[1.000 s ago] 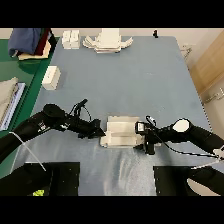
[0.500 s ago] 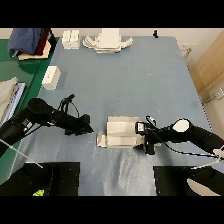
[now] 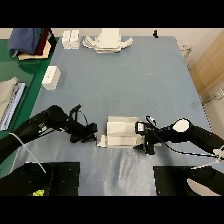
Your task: Fold the box.
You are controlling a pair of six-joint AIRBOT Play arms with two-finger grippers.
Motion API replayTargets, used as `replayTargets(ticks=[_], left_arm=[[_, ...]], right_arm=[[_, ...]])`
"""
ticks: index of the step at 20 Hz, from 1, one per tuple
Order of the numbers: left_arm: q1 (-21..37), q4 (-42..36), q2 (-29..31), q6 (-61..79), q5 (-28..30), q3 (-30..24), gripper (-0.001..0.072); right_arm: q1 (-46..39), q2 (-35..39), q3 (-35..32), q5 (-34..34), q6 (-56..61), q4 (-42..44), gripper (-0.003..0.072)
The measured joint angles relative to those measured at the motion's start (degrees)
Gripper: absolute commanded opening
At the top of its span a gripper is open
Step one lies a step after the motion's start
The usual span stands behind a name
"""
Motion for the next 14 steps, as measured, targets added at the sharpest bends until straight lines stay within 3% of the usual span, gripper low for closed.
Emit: replayTargets(ticks=[5, 10, 11, 12, 14], left_arm=[[-4.68, -2.89, -2.64, -0.17, 2.03, 0.59, 0.0015], [-3.21, -3.04, -1.51, 0.0, -1.6, 2.8, 0.0017], [-2.67, -3.06, -1.16, 0.0, -2.4, 3.04, 0.0064], [-2.01, -3.1, -0.76, 0.04, -3.37, 3.23, 0.0328], [-0.76, -2.95, -0.2, 0.09, -4.72, 3.48, 0.037]], right_arm=[[0.0, 0.0, 0.0, 0.0, 0.0, 0.0, 0.0514], [0.0, 0.0, 0.0, -0.02, 0.0, 0.0, 0.0514], [0.0, 0.0, 0.0, 0.0, 0.0, 0.0, 0.0514], [0.0, 0.0, 0.0, 0.0, 0.0, 0.0, 0.0514], [0.0, 0.0, 0.0, -0.02, 0.0, 0.0, 0.0513]])
